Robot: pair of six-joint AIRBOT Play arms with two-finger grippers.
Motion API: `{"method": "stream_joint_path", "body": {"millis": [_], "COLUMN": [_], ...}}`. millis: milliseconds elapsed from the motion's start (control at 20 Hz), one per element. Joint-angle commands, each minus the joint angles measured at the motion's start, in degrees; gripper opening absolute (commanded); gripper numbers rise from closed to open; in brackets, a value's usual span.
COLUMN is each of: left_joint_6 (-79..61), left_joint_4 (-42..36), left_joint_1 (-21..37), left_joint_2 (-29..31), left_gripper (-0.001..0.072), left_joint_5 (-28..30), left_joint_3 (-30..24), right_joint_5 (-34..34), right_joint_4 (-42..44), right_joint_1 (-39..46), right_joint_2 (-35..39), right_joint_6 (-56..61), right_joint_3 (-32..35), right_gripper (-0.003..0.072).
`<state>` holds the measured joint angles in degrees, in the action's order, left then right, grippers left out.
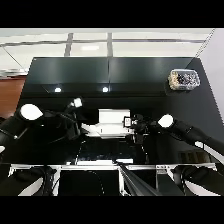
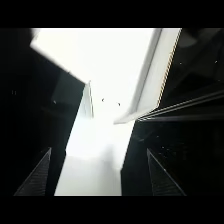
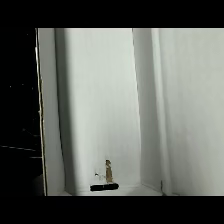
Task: Fold the box and place the chain.
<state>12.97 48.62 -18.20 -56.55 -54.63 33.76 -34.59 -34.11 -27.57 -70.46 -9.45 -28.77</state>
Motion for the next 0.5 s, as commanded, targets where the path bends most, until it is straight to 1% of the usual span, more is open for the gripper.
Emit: {"method": "stream_joint_path", "body": {"millis": [0, 50, 250, 450], "left_joint_6": [-7.45, -7.43, -7.45, -7.48], "left_joint_4": [5.35, 6.45, 6.36, 6.19], "left_joint_1": [-8.83, -10.05, -10.38, -11.06], "left_joint_2": [-1.97, -3.32, -9.05, -9.84], "left_gripper": [0.0710, 0.0710, 0.0708, 0.0706], "left_joint_5": [9.99, 10.91, 9.20, 9.66], "left_joint_3": [-0.20, -0.15, -0.13, -0.13], "right_joint_5": [-0.02, -0.02, -0.02, -0.02], "right_joint_4": [-0.02, -0.02, 0.00, -0.02], "right_joint_1": [-0.04, -0.04, -0.04, -0.04], "right_joint_2": [0.00, 0.00, 0.00, 0.00], "right_joint_6": [0.00, 0.00, 0.00, 0.00], "right_joint_3": [0.02, 0.02, 0.02, 0.02], "right_gripper": [0.0129, 0.0129, 0.0128, 0.0128]}}
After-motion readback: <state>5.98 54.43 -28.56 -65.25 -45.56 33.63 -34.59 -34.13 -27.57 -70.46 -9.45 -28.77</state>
